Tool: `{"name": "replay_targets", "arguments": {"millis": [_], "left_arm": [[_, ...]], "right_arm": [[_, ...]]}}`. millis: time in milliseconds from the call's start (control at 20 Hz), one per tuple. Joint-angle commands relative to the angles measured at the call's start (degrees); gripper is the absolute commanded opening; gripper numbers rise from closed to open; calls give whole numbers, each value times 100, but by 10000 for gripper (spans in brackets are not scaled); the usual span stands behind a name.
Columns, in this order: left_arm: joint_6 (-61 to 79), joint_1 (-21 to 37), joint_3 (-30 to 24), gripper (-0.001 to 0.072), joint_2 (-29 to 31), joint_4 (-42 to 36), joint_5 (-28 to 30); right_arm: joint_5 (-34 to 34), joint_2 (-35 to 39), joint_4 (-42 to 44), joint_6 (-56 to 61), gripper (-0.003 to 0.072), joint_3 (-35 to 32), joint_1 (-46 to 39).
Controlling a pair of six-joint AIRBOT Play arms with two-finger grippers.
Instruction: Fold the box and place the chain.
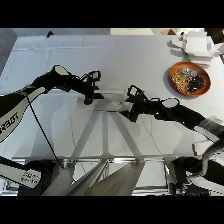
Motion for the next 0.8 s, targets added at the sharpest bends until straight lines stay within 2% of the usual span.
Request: {"name": "replay_targets", "arguments": {"millis": [0, 400, 600, 750], "left_arm": [[-2, -2, -2, 11, -2, 2, 2], [0, -2, -2, 11, -2, 2, 2], [0, -2, -2, 11, -2, 2, 2], [0, -2, -2, 11, -2, 2, 2]], "right_arm": [[562, -26, -17, 22, 691, 66, -116], [848, 22, -142, -42, 691, 66, -457], [1445, 470, -1084, 111, 691, 63, -446], [1543, 651, -1565, 476, 691, 59, -446]]}}
